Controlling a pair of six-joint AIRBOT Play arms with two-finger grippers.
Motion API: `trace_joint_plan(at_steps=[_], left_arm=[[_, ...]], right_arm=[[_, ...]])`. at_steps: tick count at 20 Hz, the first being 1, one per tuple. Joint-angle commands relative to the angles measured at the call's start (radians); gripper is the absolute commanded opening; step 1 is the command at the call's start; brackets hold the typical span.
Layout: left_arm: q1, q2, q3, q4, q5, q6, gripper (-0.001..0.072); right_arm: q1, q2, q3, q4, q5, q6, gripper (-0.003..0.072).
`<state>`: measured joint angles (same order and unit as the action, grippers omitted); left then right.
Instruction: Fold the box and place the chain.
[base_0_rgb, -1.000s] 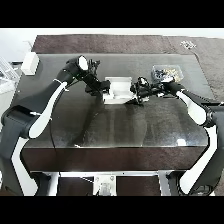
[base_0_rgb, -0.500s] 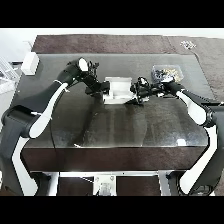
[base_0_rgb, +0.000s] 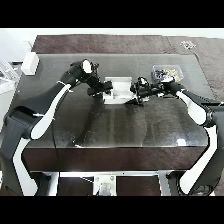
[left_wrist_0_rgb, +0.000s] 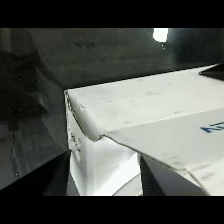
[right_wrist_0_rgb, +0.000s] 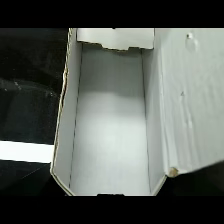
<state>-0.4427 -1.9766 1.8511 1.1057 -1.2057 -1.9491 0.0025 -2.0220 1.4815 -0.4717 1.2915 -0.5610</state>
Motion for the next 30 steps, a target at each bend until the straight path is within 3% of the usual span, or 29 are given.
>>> trace_joint_plan(at_steps=[1, 15, 26, 28, 30], left_arm=[[-0.01, -0.001, 0.0, -0.014, 0.023, -0.014, 0.0492], [-0.039, -0.002, 0.002, 0.041, 0.035, -0.07, 0.0491], [-0.082, -0.007, 0.011, 0.179, 0.043, -0.119, 0.048], [-0.082, -0.007, 0.011, 0.187, 0.044, -0.119, 0.0232], [-0.086, -0.007, 0.011, 0.193, 0.044, -0.119, 0.023]], right_arm=[[0.0, 0.0, 0.0, 0.0, 0.0, 0.0, 0.0582], [0.0, 0.0, 0.0, 0.0, 0.0, 0.0, 0.0582], [0.0, 0.0, 0.0, 0.0, 0.0, 0.0, 0.0582], [0.0, 0.0, 0.0, 0.0, 0.0, 0.0, 0.0582], [0.0, 0.0, 0.0, 0.0, 0.0, 0.0, 0.0582]])
